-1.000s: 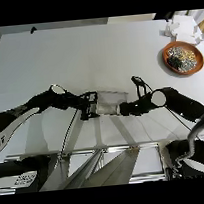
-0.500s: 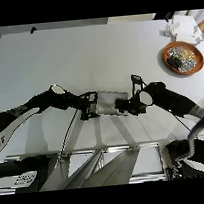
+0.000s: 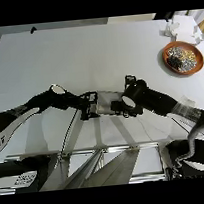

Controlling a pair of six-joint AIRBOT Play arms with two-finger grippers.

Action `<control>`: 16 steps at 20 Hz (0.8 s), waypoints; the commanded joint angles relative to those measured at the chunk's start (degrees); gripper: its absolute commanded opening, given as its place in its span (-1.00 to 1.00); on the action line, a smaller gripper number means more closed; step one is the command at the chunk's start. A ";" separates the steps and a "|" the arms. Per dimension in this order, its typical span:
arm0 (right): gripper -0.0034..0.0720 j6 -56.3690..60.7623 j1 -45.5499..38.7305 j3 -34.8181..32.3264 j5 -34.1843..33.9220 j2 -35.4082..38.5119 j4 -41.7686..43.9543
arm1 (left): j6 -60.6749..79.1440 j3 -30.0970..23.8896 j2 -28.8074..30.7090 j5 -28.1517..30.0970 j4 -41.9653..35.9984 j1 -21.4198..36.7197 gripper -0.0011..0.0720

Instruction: Fold the box and place the chain.

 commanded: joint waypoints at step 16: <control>-0.30 4.68 4.28 0.59 -1.51 -2.67 -6.19 | 0.02 0.04 -0.02 0.02 0.02 0.04 -0.22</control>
